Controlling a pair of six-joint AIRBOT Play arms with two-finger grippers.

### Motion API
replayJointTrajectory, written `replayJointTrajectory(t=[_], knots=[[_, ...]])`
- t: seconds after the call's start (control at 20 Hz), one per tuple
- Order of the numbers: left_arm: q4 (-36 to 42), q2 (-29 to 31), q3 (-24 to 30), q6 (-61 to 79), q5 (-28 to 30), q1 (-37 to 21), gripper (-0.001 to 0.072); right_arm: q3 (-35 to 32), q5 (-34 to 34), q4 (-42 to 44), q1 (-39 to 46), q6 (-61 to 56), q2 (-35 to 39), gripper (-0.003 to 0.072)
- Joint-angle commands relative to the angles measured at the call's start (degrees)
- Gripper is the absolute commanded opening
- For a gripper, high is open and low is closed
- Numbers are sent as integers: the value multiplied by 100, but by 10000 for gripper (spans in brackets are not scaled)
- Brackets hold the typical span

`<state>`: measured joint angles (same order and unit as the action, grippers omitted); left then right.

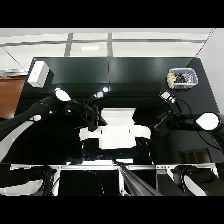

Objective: Fold the box and place the chain.

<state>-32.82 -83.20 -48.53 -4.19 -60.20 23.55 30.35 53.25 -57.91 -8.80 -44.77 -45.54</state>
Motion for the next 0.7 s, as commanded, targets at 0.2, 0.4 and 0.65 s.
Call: replayJointTrajectory(t=[0.2, 0.4, 0.65], knots=[[-168, -199, 120, 577, 1178, 459, 22, 33, -98, -149, -428, 855, 0, 710], [-452, -275, 105, 579, 1158, 459, 23, 26, -129, -151, -841, 1209, -4, 710], [-472, -275, 101, 581, 1169, 459, 23, -308, -699, -149, -1412, 1228, -35, 711]])
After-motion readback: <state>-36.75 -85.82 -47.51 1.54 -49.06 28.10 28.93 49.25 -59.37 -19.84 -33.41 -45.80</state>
